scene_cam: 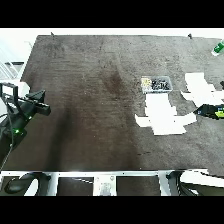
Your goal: Fold the box and place the chain.
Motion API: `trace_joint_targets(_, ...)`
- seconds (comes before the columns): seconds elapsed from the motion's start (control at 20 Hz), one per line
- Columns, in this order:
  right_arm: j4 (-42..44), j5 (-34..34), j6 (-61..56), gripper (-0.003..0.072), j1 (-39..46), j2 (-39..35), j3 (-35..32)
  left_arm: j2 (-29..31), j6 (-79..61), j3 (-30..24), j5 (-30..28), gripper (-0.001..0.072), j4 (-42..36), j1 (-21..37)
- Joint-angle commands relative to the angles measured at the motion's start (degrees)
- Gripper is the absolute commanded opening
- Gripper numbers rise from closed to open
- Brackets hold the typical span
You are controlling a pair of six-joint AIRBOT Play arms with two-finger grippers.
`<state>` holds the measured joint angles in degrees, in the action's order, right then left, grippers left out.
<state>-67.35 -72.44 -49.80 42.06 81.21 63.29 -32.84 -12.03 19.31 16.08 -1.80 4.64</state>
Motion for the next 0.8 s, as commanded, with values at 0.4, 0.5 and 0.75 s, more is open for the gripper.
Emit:
trace_joint_targets(0.4, 1.3, -4.3, 5.9, 0.0548, -2.2, 10.2, 0.9, 0.0, 0.0, 0.0, 0.0, 0.0022, 0.0, 0.0)
trace_joint_targets(0.5, 3.0, -4.4, 6.9, 0.0548, -2.2, 11.0, 0.9, 0.0, 0.0, 0.0, 0.0, 0.0022, 0.0, 0.0)
trace_joint_targets(0.75, 4.4, -7.2, 8.5, 0.0434, -2.2, 14.2, 0.9, 0.0, 0.0, 0.0, 0.0, 0.0022, 0.0, 0.0)
